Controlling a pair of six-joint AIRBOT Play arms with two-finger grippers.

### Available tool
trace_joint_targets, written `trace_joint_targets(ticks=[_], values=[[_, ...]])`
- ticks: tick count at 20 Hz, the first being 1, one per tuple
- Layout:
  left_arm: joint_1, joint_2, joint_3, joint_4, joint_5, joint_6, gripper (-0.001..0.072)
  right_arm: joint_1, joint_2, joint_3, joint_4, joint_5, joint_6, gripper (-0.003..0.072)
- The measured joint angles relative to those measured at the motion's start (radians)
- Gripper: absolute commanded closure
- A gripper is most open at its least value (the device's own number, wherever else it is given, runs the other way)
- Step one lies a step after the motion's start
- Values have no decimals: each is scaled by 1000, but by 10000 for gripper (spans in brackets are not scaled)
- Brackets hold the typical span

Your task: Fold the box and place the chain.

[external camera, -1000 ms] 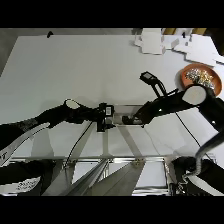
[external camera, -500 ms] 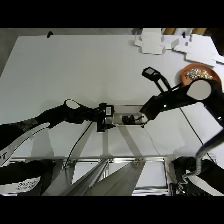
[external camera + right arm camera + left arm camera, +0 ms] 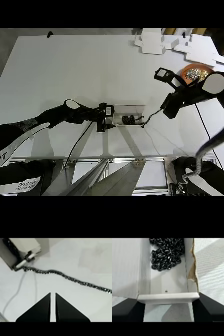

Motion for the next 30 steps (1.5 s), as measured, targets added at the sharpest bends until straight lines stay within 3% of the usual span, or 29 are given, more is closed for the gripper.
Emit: trace_joint_targets(ticks=[5,7,8,12,18,30], values=[[0,0,0,0,0,0,497,-10,-71,-18,18,65,-218,617],[0,0,0,0,0,0,497,-10,-100,-28,59,68,-288,437],[0,0,0,0,0,0,497,-10,-116,-36,93,68,-332,427],[0,0,0,0,0,0,497,-11,-180,-56,161,49,-475,436],[0,0,0,0,0,0,497,-11,-264,-65,227,-19,-660,533],[0,0,0,0,0,0,497,-11,-315,-66,328,-64,-792,535]])
